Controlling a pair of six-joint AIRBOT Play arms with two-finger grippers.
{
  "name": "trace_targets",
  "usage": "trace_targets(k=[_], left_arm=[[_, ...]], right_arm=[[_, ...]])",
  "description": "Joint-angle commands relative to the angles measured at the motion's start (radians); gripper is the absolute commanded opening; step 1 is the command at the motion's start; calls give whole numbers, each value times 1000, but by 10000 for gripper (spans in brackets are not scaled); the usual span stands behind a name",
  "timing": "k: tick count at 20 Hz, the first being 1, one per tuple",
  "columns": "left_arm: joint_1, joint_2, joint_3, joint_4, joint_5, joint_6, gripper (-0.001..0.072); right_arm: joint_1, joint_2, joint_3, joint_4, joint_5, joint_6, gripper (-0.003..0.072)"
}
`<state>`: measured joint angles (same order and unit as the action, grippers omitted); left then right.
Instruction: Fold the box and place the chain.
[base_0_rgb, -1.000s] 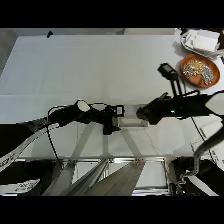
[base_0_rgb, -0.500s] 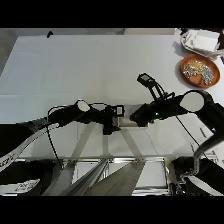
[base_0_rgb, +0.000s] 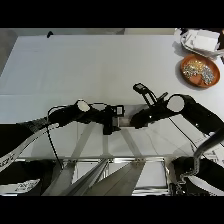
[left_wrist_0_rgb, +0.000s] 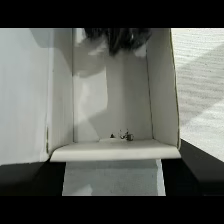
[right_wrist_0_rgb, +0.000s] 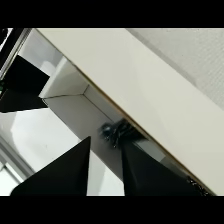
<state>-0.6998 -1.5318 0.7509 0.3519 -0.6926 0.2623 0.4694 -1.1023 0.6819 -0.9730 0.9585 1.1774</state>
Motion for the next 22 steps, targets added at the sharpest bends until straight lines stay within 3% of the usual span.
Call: trace_targets(k=[1,4,7,14,18,22], left_arm=[[0,1,0,1,0,0,314],[0,1,0,0,0,0,314],[0,1,0,0,0,0,314],[0,1,0,0,0,0,314],[0,1,0,0,0,0,314],[0,1,0,0,0,0,314]], right_arm=[[1,-7,-9,18,-10,2,252],[0,6,-5,87,25,1,269],[-11,68,43,42,132,6,266],[-306,251,105,-335,234,135,268],[-481,211,105,-410,124,131,280],[-511,93,105,-407,-10,58,322]])
